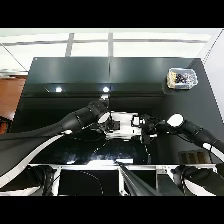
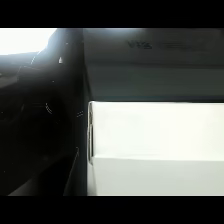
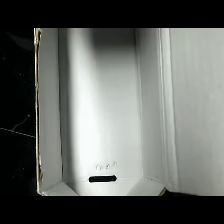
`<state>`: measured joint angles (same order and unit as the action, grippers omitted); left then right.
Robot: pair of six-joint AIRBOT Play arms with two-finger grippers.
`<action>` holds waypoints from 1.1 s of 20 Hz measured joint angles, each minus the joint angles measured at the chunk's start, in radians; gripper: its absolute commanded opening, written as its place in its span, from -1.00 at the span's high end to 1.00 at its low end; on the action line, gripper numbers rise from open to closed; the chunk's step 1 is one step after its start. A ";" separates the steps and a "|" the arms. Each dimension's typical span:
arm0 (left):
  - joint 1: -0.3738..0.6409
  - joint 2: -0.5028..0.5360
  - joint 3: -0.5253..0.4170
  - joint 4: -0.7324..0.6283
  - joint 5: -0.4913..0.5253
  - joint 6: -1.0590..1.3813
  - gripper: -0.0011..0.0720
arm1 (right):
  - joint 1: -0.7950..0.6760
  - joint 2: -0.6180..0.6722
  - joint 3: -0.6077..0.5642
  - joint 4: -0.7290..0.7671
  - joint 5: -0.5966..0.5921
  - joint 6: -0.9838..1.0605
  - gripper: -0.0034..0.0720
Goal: Fold the box and place the chain.
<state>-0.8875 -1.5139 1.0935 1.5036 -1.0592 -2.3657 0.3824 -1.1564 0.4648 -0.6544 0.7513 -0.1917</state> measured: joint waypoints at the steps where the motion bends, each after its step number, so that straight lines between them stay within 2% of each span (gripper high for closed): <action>1: 0.000 -0.003 0.000 0.001 0.000 0.000 0.14 | 0.000 0.000 0.000 0.000 0.000 0.000 -0.51; 3: 0.000 -0.008 0.001 0.002 -0.002 0.000 0.21 | 0.000 0.000 0.000 0.000 0.000 0.000 -0.51; 5: 0.000 -0.010 0.002 0.002 -0.005 0.000 0.37 | 0.000 0.000 0.000 0.000 0.000 0.000 -0.51; 9: 0.000 -0.018 0.002 0.002 -0.007 0.001 0.38 | 0.000 0.000 0.000 0.000 0.000 0.000 -0.51; 10: 0.000 -0.020 0.002 0.000 -0.007 0.001 0.69 | 0.000 0.000 0.000 0.000 -0.001 0.000 -0.51; 11: -0.001 -0.022 0.003 -0.005 -0.006 0.002 0.84 | 0.000 0.000 0.000 -0.001 -0.002 0.000 -0.51; 12: -0.002 -0.024 0.003 -0.005 -0.009 0.007 0.89 | 0.000 0.000 0.000 -0.001 -0.003 -0.002 -0.51; 20: -0.006 -0.031 0.021 -0.011 -0.015 0.007 0.85 | 0.000 0.000 0.000 -0.001 -0.002 0.000 -0.51; 22: -0.006 -0.032 0.024 -0.013 -0.009 0.007 0.16 | 0.000 0.000 0.000 0.000 -0.001 0.002 -0.51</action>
